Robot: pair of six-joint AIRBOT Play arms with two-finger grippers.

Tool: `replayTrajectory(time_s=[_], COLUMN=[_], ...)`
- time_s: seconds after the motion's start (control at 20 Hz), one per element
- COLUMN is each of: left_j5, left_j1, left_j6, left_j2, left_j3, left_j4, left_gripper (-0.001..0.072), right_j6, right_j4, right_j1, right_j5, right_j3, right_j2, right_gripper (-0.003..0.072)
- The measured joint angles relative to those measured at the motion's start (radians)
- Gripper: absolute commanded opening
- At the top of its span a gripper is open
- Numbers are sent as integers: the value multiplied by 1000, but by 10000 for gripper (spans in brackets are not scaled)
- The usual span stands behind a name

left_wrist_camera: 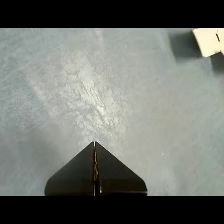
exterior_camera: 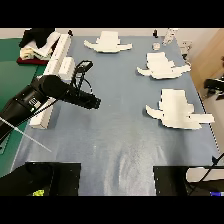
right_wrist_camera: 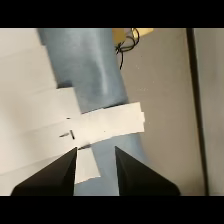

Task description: Fold the box.

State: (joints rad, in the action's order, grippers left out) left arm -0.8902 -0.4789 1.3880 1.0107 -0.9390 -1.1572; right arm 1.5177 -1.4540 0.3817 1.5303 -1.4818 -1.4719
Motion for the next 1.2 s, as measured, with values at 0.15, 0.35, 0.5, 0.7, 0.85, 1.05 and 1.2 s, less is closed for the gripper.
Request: replayTrajectory(time_s=[0.15, 0.35, 0.5, 0.7, 0.85, 1.05, 1.2], left_j5=[24, 36, 39, 31, 28, 25, 25], left_j1=[0, 0, 0, 0, 0, 0, 0], left_j6=[0, 10, 45, 69, 75, 79, 79], left_j2=[0, 0, 0, 0, 0, 0, 0], left_j3=[0, 0, 0, 0, 0, 0, 0], left_j4=[8, 22, 32, 45, 55, 60, 61], left_gripper=[13, 13, 13, 13, 13, 13, 13], right_j6=[108, 247, 327, 414, 481, 560, 594], right_j4=[-204, -349, -395, -417, -442, -510, -541], right_j1=[222, 391, 447, 476, 484, 484, 484], right_j5=[3, 23, 31, 31, 31, 31, 37], right_j3=[6, 10, 11, 10, 10, 7, 4], right_j2=[-60, -154, -228, -293, -317, -327, -329], right_gripper=[375, 375, 375, 375, 365, 280, 135])
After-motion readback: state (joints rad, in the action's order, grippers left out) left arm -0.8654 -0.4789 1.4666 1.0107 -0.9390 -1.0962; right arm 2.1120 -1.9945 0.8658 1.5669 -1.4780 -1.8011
